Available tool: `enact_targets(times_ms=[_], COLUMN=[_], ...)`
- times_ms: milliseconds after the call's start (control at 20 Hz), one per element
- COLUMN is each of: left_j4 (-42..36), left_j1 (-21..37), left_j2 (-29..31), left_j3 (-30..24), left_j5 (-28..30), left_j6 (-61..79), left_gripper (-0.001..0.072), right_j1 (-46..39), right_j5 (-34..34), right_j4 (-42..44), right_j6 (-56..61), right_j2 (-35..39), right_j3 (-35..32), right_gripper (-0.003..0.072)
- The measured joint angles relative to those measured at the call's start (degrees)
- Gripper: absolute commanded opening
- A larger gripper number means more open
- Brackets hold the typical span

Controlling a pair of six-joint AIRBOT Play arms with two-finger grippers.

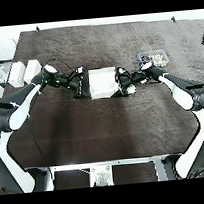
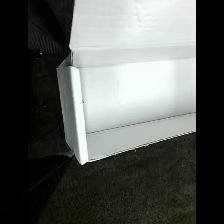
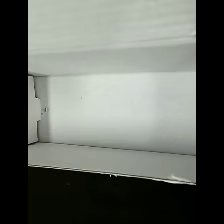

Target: Fold the box and place the chain.

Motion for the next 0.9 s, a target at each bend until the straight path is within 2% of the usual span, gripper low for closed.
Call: enact_targets(times_ms=[900], left_j4=[0.50], left_j1=[-0.02], left_j2=[-0.79], left_j3=[-0.02], left_j5=[0.17], left_j6=[-0.22], left_gripper=[0.0710], right_j1=[0.00], right_j5=[-0.17], right_j4=[0.04], right_j6=[0.09], right_j2=[0.00], right_j3=[0.00], right_gripper=[0.0593])
